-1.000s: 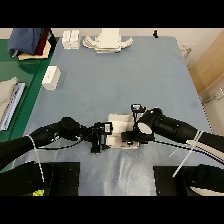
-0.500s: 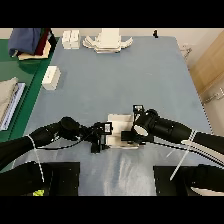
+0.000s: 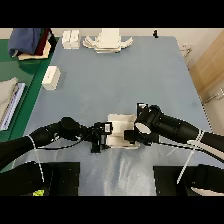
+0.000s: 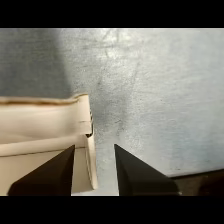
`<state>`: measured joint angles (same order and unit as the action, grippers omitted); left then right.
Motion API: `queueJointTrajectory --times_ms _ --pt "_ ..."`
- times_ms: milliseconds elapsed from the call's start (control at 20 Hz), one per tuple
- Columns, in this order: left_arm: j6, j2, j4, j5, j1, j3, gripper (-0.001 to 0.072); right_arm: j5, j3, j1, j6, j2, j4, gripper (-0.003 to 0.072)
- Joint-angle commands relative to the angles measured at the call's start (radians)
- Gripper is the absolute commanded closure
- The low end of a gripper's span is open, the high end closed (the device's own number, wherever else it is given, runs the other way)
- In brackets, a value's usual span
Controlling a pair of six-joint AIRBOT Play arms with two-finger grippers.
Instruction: Fold the box.
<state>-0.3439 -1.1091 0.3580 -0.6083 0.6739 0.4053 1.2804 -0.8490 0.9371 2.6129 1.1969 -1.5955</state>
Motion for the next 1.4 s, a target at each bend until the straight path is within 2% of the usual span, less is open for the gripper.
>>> queueJointTrajectory --times_ms 0,50,150,200,250,500,550,600,650,900,1200,1250,1300,1350 --pt "0.000 0.000 0.001 -0.001 0.000 0.001 0.0288 0.035 -0.003 0.000 0.032 -0.005 -0.010 0.0367" --pt "0.000 0.000 0.001 -0.001 0.000 0.001 0.0288 0.035 -0.002 0.000 0.032 -0.005 -0.013 0.0463" --pt "0.000 0.000 0.001 -0.001 0.000 0.001 0.0288 0.032 -0.002 0.000 0.032 -0.003 -0.013 0.0517" --pt "0.000 0.000 0.001 -0.001 0.000 0.001 0.0288 0.027 -0.002 0.000 0.031 -0.001 -0.013 0.0620" --pt "0.000 0.000 0.001 -0.001 0.000 0.001 0.0289 0.022 -0.002 0.000 0.031 0.003 -0.013 0.0684" --pt "0.000 0.000 0.001 -0.001 0.000 0.001 0.0288 0.009 -0.003 0.000 0.012 0.017 -0.013 0.0683" --pt "0.000 0.000 0.001 -0.001 0.000 0.001 0.0288 0.006 -0.004 0.000 0.012 0.017 -0.013 0.0603" --pt "0.000 0.000 0.001 -0.002 0.000 0.001 0.0288 0.004 -0.005 0.000 0.010 0.015 -0.013 0.0398" --pt "0.000 0.000 0.001 -0.001 0.000 0.001 0.0288 0.002 -0.006 0.000 -0.003 0.012 -0.013 0.0373" --pt "0.000 0.000 0.001 -0.001 0.000 0.001 0.0288 0.002 -0.031 0.000 -0.007 -0.041 -0.013 0.0374" --pt "0.000 0.000 0.001 -0.001 0.000 0.001 0.0288 0.022 -0.088 -0.009 -0.031 -0.192 -0.037 0.0393" --pt "0.000 0.000 0.001 -0.001 0.000 0.001 0.0288 0.049 -0.088 -0.022 -0.042 -0.221 -0.048 0.0429" --pt "0.000 0.000 0.001 -0.002 0.000 0.001 0.0288 0.087 -0.088 -0.041 -0.061 -0.244 -0.064 0.0514" --pt "0.000 0.000 0.001 -0.001 0.000 0.001 0.0288 0.131 -0.087 -0.072 -0.088 -0.265 -0.090 0.0559"
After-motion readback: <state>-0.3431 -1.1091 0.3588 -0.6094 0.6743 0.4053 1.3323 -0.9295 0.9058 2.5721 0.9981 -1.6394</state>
